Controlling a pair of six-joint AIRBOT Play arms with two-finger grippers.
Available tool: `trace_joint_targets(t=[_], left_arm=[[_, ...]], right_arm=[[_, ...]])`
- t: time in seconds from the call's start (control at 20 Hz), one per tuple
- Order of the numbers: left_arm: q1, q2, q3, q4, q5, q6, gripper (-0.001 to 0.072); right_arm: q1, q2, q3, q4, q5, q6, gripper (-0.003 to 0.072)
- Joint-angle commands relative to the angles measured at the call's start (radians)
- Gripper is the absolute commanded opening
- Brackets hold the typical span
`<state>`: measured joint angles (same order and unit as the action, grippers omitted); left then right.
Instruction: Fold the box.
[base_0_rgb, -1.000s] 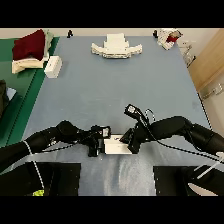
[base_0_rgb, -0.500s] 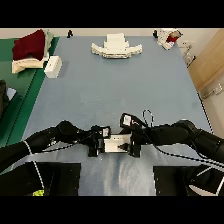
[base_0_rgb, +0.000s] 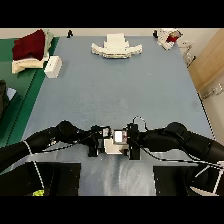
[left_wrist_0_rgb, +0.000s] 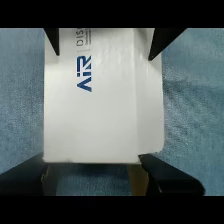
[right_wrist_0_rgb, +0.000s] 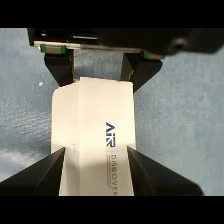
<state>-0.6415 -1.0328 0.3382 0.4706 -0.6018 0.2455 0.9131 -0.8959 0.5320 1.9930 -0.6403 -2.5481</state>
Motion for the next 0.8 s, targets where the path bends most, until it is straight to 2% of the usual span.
trace_joint_targets(t=[0.0,0.1,0.2,0.75], left_arm=[[0.000,0.000,0.001,0.001,0.000,0.000,0.0518],[0.000,0.000,0.001,0.000,0.000,0.000,0.0518],[0.000,0.000,0.001,0.000,0.000,0.000,0.0518],[0.000,0.000,0.001,0.001,0.000,0.000,0.0517]], right_arm=[[0.023,-0.002,0.001,-0.068,0.031,0.000,0.0609],[0.024,0.012,0.001,-0.068,0.030,0.000,0.0601],[0.024,0.030,0.001,-0.072,0.030,0.000,0.0538],[0.023,0.068,0.003,-0.113,0.034,0.016,0.0527]])
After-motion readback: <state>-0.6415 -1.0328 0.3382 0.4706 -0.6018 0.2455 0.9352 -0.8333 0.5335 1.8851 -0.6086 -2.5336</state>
